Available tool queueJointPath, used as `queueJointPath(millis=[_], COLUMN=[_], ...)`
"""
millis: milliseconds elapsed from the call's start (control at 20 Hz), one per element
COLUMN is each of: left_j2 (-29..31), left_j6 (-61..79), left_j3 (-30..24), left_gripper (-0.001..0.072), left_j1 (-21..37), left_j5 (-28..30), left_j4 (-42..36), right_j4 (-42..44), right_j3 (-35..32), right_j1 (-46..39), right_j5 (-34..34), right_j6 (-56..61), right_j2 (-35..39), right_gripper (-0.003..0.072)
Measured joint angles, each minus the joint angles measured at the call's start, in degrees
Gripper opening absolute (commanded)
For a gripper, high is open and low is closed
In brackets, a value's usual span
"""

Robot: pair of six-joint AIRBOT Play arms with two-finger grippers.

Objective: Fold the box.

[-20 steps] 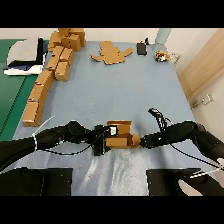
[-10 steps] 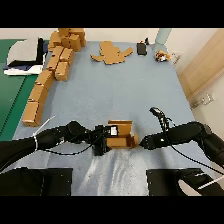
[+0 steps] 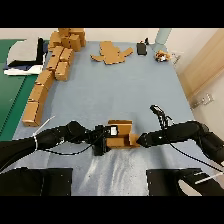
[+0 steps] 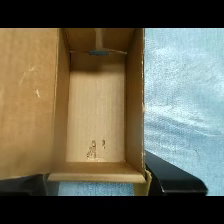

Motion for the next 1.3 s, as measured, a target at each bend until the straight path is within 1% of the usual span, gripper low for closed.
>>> queueJointPath(millis=[50,100,350,550,900,950,1000,1050,1300], left_j2=[0.0,0.0,0.0,0.0,0.0,0.0,0.0,0.0,0.0], left_j6=[-0.1,-0.1,0.0,0.1,0.1,0.1,0.1,0.1,0.1], left_j3=[0.0,0.0,0.0,0.0,0.0,0.0,0.0,0.0,0.0], left_gripper=[0.0515,0.0515,0.0516,0.0515,0.0515,0.0515,0.0515,0.0515,0.0515], left_j1=[0.0,0.0,0.0,0.0,0.0,0.0,0.0,0.0,0.0], left_j5=[0.0,0.0,0.0,0.0,-0.2,-0.2,-0.1,-0.1,0.0], left_j4=[0.0,0.0,0.0,0.0,0.1,0.0,0.0,0.0,0.0], right_j4=[0.1,0.7,3.0,3.8,1.9,1.7,1.6,1.5,4.1], right_j3=[0.0,0.0,0.4,1.7,2.8,2.8,2.8,2.9,3.0], right_j1=[-0.1,-0.1,0.2,0.3,0.3,0.3,0.3,0.3,0.3], right_j5=[0.2,0.6,1.1,0.1,-2.3,-2.6,-2.6,-2.6,-0.9], right_j6=[-0.3,-0.6,-1.7,-2.0,-1.4,-1.3,-1.2,-1.2,-2.9], right_j2=[-0.8,-1.5,-3.1,-3.3,-3.4,-3.4,-3.5,-3.6,-5.1], right_gripper=[0.0295,0.0364,0.0364,0.0363,0.0363,0.0380,0.0454,0.0486,0.0485])
